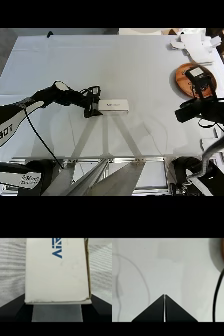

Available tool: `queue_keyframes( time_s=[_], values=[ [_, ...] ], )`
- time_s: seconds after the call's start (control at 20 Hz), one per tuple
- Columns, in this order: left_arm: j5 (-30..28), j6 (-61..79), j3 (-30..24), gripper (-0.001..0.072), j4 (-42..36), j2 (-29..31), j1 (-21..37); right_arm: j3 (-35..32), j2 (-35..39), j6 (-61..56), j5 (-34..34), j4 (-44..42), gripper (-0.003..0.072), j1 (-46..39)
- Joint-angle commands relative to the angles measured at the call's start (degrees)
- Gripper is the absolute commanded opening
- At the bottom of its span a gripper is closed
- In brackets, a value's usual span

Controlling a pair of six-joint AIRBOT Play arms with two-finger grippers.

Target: Fold the box and place the chain.

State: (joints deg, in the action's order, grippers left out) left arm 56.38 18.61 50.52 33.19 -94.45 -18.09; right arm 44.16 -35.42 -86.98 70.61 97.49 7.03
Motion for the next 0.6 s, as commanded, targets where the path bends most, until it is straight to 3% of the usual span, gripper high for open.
queue_keyframes(
  time_s=[0.0, 0.5, 0.55],
  values=[
    [-0.02, 0.00, -0.02, 0.0274, 0.02, 0.02, 0.02, 0.07, 0.39, -7.72, -3.23, 5.70, 0.0009, -0.02],
    [-0.04, 0.00, -0.02, 0.0269, 0.00, 0.02, 0.02, 0.07, 0.42, -7.72, -7.17, 2.45, 0.0009, 0.00],
    [-0.04, 0.00, -0.02, 0.0207, 0.00, 0.02, 0.02, 0.07, 0.42, -7.72, -7.37, 2.49, 0.0009, 0.00]
  ],
)
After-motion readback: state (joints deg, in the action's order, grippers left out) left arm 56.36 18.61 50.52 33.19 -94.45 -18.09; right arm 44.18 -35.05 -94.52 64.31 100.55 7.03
